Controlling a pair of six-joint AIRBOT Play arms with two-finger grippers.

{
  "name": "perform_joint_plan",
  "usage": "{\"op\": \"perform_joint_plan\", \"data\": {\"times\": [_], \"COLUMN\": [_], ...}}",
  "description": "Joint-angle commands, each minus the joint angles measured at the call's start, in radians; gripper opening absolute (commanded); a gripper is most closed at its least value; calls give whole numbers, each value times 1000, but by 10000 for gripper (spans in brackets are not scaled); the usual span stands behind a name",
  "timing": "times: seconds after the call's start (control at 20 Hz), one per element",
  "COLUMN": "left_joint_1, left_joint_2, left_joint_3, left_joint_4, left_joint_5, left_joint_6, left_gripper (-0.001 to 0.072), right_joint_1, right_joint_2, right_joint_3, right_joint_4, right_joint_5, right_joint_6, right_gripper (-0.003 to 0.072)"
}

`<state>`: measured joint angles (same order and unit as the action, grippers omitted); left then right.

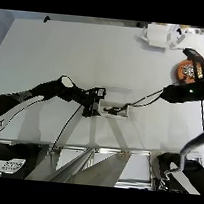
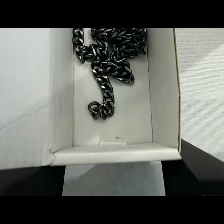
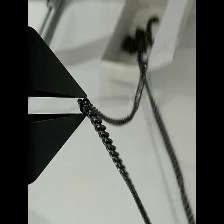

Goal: Fold the box and place the chain.

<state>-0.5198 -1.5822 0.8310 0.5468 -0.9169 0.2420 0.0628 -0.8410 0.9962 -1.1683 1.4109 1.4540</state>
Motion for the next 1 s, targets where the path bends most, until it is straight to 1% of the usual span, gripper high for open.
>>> {"op": "perform_joint_plan", "data": {"times": [0.0, 0.15, 0.35, 0.45, 0.7, 0.95], "left_joint_1": [1, 1, 1, 1, 1, 1], "left_joint_2": [0, 0, 0, 0, 0, 0], "left_joint_3": [0, 0, 0, 0, 0, 0], "left_joint_4": [0, 0, 0, 0, 0, 0], "left_joint_5": [0, 0, 0, 0, 0, 0], "left_joint_6": [0, 0, 0, 0, 0, 0], "left_gripper": [171, 171, 171, 171, 171, 171], "right_joint_1": [8, 122, 356, 440, 537, 592], "right_joint_2": [86, 90, 86, 65, -48, -199], "right_joint_3": [1, 1, 1, 1, 1, 1], "right_joint_4": [174, 193, 145, 120, 103, 65], "right_joint_5": [17, -30, -211, -266, -365, -380], "right_joint_6": [-23, -23, -23, -23, -22, -11], "right_gripper": [14, 14, 14, 15, 15, 15]}}
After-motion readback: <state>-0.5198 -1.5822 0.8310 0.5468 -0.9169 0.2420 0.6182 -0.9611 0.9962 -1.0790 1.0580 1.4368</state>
